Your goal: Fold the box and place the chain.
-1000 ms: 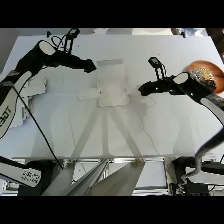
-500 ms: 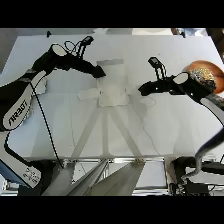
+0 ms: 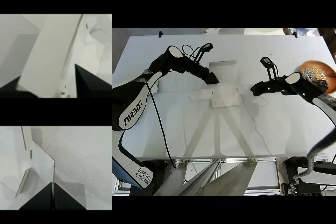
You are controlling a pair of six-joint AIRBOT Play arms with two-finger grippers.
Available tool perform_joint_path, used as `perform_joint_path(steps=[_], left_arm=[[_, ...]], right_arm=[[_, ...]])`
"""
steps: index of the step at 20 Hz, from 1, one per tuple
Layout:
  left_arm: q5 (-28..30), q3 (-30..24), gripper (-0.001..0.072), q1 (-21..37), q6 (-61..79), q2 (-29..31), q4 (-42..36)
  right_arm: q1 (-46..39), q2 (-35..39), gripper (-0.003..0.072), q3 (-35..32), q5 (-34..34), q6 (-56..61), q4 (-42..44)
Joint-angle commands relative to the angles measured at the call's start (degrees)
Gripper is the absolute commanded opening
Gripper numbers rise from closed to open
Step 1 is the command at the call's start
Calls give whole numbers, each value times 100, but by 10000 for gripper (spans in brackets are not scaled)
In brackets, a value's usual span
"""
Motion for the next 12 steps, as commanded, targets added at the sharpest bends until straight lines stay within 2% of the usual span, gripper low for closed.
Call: perform_joint_path(steps=[1, 2, 3, 4, 12], left_arm=[[-310, 7, 253, -15, 334, -7, 125], [-308, 7, 176, -15, 398, -7, 122], [-306, 7, 70, -15, 448, -7, 120], [-306, 7, 15, -15, 483, -7, 120], [-317, 7, 17, -15, 474, -2, 114]], right_arm=[[0, 0, 10, -2, 2, 2, 2], [0, 2, 10, -2, 2, 2, 2], [0, 0, 10, 0, 2, 2, 2], [0, 2, 10, 0, 2, 2, 2], [0, 0, 10, -2, 2, 2, 2]])
